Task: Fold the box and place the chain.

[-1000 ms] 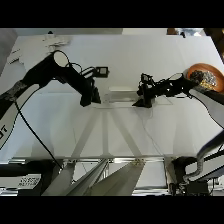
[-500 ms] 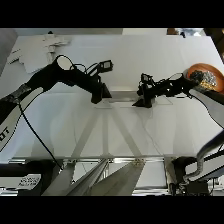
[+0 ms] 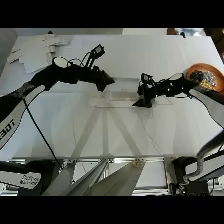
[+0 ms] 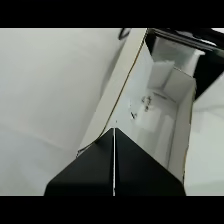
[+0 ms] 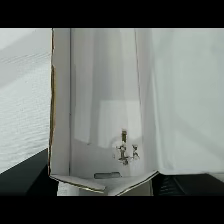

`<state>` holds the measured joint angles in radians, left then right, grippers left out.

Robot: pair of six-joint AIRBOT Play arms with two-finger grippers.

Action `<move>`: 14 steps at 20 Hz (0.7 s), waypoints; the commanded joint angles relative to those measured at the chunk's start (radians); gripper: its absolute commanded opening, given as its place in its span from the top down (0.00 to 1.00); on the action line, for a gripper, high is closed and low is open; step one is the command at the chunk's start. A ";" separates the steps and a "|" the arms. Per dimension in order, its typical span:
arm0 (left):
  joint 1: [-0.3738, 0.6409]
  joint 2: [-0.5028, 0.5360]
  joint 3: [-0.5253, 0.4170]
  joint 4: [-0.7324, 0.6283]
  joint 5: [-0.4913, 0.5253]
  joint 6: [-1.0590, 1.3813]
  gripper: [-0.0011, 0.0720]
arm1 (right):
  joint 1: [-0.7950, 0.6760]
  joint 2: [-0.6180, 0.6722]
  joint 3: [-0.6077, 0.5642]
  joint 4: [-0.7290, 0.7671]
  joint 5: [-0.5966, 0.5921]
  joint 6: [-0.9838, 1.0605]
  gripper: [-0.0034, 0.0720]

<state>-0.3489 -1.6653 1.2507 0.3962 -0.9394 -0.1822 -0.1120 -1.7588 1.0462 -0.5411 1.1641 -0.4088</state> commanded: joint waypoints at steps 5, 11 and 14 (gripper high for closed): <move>-0.002 -0.063 0.000 -0.023 0.046 -0.056 0.97 | 0.000 0.000 0.001 0.000 0.000 0.000 0.27; -0.003 -0.099 0.000 -0.013 0.049 -0.119 0.97 | 0.000 0.000 0.001 0.000 0.000 0.000 0.27; -0.005 -0.116 0.000 -0.013 0.045 -0.140 0.97 | 0.000 0.000 0.001 0.000 0.000 0.000 0.27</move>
<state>-0.3527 -1.7653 1.2510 0.3809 -0.8902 -0.2962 -0.1120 -1.7588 1.0462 -0.5423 1.1648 -0.4088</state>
